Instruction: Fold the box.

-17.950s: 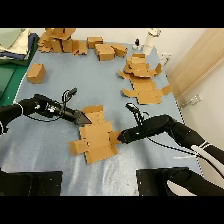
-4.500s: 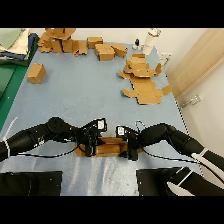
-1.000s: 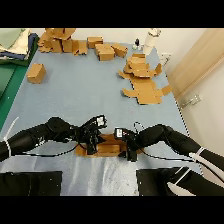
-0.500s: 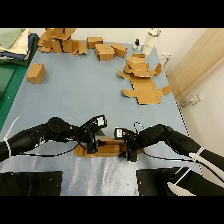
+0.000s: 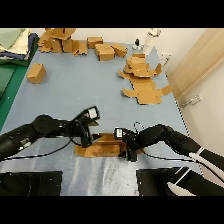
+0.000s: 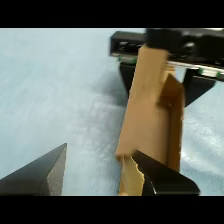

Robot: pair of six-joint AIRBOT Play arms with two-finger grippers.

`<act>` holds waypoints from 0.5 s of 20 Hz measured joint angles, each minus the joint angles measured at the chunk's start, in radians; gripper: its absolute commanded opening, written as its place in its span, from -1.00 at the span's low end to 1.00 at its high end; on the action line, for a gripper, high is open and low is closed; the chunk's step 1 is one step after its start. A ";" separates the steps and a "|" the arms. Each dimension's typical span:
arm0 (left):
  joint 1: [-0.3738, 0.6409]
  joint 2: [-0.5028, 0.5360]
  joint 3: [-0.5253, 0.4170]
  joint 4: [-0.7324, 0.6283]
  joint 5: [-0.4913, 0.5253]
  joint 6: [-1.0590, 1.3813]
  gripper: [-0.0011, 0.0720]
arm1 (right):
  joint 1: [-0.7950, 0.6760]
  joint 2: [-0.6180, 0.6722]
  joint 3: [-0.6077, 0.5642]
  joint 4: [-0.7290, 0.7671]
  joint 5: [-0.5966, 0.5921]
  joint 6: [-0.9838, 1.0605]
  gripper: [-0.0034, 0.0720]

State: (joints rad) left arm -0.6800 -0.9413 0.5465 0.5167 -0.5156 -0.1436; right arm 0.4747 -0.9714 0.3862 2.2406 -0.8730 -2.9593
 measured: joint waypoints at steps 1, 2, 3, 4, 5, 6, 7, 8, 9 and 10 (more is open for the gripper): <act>0.022 0.042 0.000 0.092 -0.037 -0.122 -0.42 | 0.000 0.000 0.000 0.000 0.000 0.000 0.40; 0.042 0.082 0.000 0.180 -0.085 -0.249 -0.94 | 0.000 0.000 0.000 0.000 0.000 0.000 0.40; 0.063 0.126 0.000 0.269 -0.150 -0.398 -0.94 | 0.000 0.000 0.000 0.000 0.000 0.000 0.40; 0.080 0.160 0.000 0.339 -0.223 -0.543 -0.94 | 0.000 0.000 0.000 0.000 0.000 0.000 0.40; 0.094 0.191 -0.004 0.390 -0.301 -0.710 -0.94 | 0.000 0.000 0.000 0.000 0.000 0.000 0.40; 0.100 0.212 -0.011 0.417 -0.373 -0.864 -0.94 | 0.000 0.000 0.000 0.000 0.000 0.000 0.40; 0.103 0.227 -0.027 0.414 -0.441 -1.012 -0.94 | 0.000 0.000 0.000 0.000 0.000 0.000 0.40; 0.092 0.238 -0.051 0.374 -0.486 -1.128 -0.94 | 0.000 0.000 0.000 0.000 0.000 0.000 0.40; 0.072 0.244 -0.079 0.304 -0.506 -1.207 -0.94 | 0.000 0.000 0.000 0.000 0.000 0.000 0.40; 0.042 0.246 -0.108 0.218 -0.498 -1.264 -0.94 | 0.000 0.000 0.000 0.000 0.000 0.000 0.40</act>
